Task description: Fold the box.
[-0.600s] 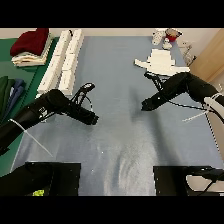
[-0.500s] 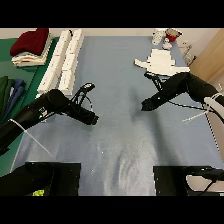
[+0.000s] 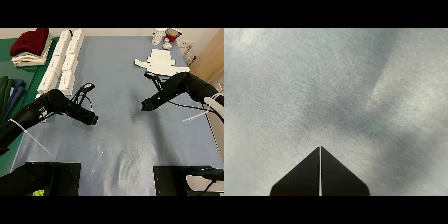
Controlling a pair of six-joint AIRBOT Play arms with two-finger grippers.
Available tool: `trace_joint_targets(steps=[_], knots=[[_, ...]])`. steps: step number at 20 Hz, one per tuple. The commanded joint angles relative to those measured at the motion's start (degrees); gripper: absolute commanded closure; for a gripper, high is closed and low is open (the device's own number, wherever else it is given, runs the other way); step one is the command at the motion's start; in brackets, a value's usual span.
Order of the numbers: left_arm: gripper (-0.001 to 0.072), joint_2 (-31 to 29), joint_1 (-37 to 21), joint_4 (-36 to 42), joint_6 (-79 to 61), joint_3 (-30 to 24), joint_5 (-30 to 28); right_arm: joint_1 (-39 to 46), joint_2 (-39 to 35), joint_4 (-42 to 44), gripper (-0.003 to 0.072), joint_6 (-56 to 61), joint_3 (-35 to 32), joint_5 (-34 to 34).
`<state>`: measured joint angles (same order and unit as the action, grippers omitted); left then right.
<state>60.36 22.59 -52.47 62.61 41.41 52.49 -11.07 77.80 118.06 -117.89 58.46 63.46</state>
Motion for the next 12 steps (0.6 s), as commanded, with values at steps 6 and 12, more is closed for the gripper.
trace_joint_targets(steps=[6,12], knots=[[0.0697,0.04,-0.07,0.00,-0.02,-0.02,0.00,0.15,0.15,1.16,0.0683,26.47,0.63,-0.04],[0.0697,0.04,-0.07,0.02,0.00,-0.02,0.00,10.32,7.54,-7.02,0.0453,30.93,22.16,2.03]])
